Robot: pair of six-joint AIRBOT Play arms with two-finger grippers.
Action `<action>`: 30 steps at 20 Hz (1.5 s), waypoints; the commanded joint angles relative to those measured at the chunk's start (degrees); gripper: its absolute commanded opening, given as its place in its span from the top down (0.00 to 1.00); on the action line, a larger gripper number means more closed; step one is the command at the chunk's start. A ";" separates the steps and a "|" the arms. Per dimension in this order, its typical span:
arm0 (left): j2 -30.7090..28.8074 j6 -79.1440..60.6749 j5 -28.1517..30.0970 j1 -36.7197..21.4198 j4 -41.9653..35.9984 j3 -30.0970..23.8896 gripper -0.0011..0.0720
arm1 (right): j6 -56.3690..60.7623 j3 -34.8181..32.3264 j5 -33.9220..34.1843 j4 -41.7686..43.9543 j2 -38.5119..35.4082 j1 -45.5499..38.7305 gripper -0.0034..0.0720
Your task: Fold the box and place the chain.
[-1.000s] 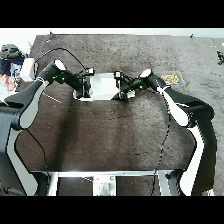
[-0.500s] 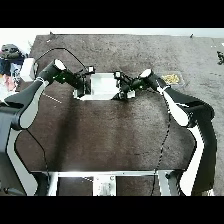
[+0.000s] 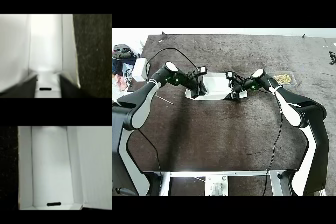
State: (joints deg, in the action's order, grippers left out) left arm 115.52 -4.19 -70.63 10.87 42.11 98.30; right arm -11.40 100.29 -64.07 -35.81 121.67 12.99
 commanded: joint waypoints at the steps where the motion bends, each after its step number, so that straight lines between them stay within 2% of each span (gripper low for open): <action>1: 0.04 -0.42 -0.50 0.02 -1.05 -0.17 0.47 | 0.02 0.04 0.02 0.02 0.02 0.04 0.37; 4: 0.09 -0.33 -1.31 0.02 -1.05 -0.20 0.47 | 0.02 0.07 0.02 0.02 0.02 0.04 0.37; 5: 0.09 -0.37 -1.57 0.02 -1.03 -0.28 0.26 | 0.02 0.07 0.02 0.02 0.02 0.04 0.37; 6: 0.26 0.48 -1.53 0.02 -1.05 -0.26 0.12 | 0.02 0.07 0.02 0.02 0.02 0.04 0.37; 13: 0.61 2.64 -1.14 -0.04 0.72 -0.26 0.12 | 0.02 0.07 0.02 0.02 0.02 0.02 0.37; 14: 0.61 2.69 -1.07 -0.04 0.79 -0.26 0.16 | 0.02 0.07 0.02 0.02 0.02 0.04 0.37; 15: 0.61 2.69 -1.38 -0.20 0.85 -0.26 0.46 | 0.02 0.07 0.02 0.02 0.02 0.04 0.37; 16: 0.61 2.64 -1.81 -0.68 1.03 -0.28 0.64 | 0.02 0.07 0.02 0.02 0.02 0.04 0.37; 17: 0.61 2.89 -2.01 -1.38 0.68 -0.28 0.65 | 0.02 0.07 0.02 0.02 0.02 0.04 0.37; 19: 0.61 2.78 -3.93 -2.75 -0.79 -0.26 0.81 | 0.02 0.07 0.02 0.02 0.02 0.04 0.37; 21: 0.59 2.84 -5.51 -3.80 -0.52 -0.26 0.85 | 0.02 0.07 0.02 0.02 0.02 0.04 0.37; 22: 0.59 2.62 -6.36 -4.20 -0.72 -0.26 0.97 | 0.02 0.07 0.00 0.02 0.02 0.04 0.37; 26: -0.48 6.29 -5.16 -5.75 -2.78 -0.22 0.98 | 0.02 0.07 0.04 0.02 0.02 0.04 0.37; 30: -6.47 15.63 0.20 -7.21 -4.44 -0.28 0.98 | 0.02 0.07 0.02 0.02 0.02 0.02 0.37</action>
State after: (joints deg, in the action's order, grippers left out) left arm 112.36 4.34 -73.89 4.69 38.96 98.02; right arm -11.38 100.29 -64.01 -35.77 121.67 13.04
